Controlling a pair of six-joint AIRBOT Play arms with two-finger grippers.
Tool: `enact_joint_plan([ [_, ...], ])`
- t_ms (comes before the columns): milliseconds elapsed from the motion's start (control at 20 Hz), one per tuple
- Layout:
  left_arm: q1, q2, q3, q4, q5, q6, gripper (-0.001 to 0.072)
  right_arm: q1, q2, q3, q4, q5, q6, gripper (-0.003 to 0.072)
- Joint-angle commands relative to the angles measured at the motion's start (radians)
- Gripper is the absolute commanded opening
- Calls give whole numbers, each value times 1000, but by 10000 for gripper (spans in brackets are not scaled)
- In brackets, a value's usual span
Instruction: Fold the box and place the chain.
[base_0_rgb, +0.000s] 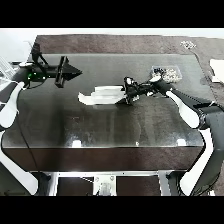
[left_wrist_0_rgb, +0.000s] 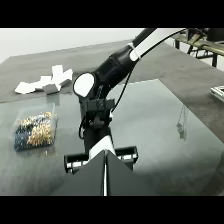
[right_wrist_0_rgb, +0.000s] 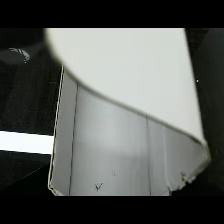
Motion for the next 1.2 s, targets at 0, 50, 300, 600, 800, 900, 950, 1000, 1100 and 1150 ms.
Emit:
enact_joint_plan([
  [0, -33, 74, -2, 103, 18, -6, 12, 0, 0, 0, 0, 0, 0, 582],
  [50, -51, 93, -8, 135, 47, -11, 12, 0, 0, 0, 0, 0, 0, 582],
  [300, -137, 266, -236, 194, 432, 24, 12, 0, 0, 0, 0, 0, 0, 582],
  [600, -198, 387, -497, 193, 596, 198, 13, 0, 0, 0, 0, 0, 0, 582],
  [800, -203, 385, -596, 193, 645, 252, 13, 0, 0, 0, 0, 0, 0, 582],
  [900, -203, 384, -633, 193, 676, 268, 15, 0, 0, 0, 0, 0, 0, 582],
  [950, -203, 381, -636, 193, 678, 251, 15, 0, 0, 0, 0, 0, 0, 582],
  [1000, -203, 381, -634, 192, 703, 187, 16, 0, 0, 0, 0, 0, 0, 582],
  [1100, -203, 371, -634, 191, 756, 143, 17, 0, 0, 0, 0, 0, 0, 582],
  [1150, -203, 362, -634, 191, 768, 143, 18, 0, 0, 0, 0, 0, 0, 582],
])
